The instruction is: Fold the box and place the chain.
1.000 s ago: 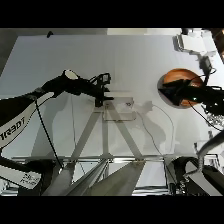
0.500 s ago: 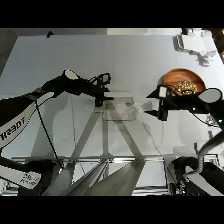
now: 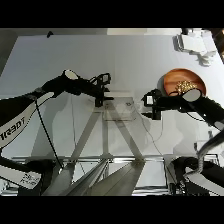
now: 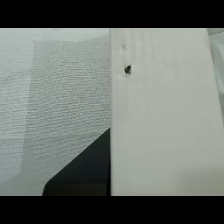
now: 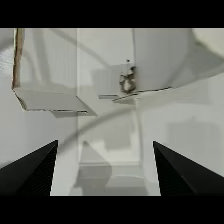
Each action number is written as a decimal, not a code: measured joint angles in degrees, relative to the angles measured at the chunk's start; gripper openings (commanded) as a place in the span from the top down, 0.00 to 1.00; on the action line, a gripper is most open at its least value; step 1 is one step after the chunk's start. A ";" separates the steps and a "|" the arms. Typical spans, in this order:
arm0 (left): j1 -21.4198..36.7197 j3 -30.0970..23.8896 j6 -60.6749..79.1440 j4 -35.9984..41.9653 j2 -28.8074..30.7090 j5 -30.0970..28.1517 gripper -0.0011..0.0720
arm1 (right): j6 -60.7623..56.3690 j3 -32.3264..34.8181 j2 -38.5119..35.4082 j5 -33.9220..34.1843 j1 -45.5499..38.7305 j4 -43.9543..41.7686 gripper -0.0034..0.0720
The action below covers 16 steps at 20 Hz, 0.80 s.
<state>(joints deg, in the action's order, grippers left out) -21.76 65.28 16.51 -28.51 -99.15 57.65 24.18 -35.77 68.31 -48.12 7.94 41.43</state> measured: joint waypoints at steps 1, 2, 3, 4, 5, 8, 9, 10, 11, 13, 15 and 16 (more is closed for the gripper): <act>0.00 -0.02 0.00 -0.02 0.00 0.00 0.98 | 0.83 0.00 1.07 -0.15 -0.04 -0.48 0.07; 0.00 -0.02 0.00 -0.02 0.00 0.00 0.98 | 1.42 0.00 2.08 -0.26 -0.07 -0.98 0.07; 0.00 0.00 0.00 -0.02 0.00 0.00 0.98 | 1.86 0.00 2.82 -0.28 -0.11 -1.27 0.07; 0.00 0.00 0.00 -0.02 0.00 0.00 0.98 | 2.27 0.09 3.34 -0.42 -0.11 -1.73 0.07; 0.00 0.00 0.00 -0.02 0.00 0.00 0.98 | 2.56 0.20 3.78 -0.74 -0.11 -2.21 0.07; 0.00 -0.02 0.00 -0.02 0.00 0.00 0.98 | 2.91 1.11 4.44 -1.25 -0.11 -3.58 0.06; 0.00 -0.02 0.00 0.00 0.00 0.00 0.98 | 3.08 1.62 4.55 -1.27 -0.11 -4.35 0.06; 0.00 -0.02 0.00 -0.02 0.00 0.00 0.98 | 3.13 2.14 4.61 -1.18 -0.11 -5.40 0.05; 0.00 0.00 0.00 -0.02 0.00 0.00 0.98 | 3.21 2.58 4.68 -1.05 -0.11 -6.38 0.04; 0.00 0.00 0.00 0.00 0.00 0.00 0.98 | 3.26 3.15 4.72 -0.59 0.02 -8.61 0.04; 0.00 -0.02 0.00 0.00 0.00 0.00 0.98 | 3.28 3.48 4.74 -0.13 1.03 -10.27 0.04; 0.00 0.00 0.00 -0.02 0.00 0.00 0.98 | 3.28 3.61 4.76 0.44 1.68 -10.73 0.04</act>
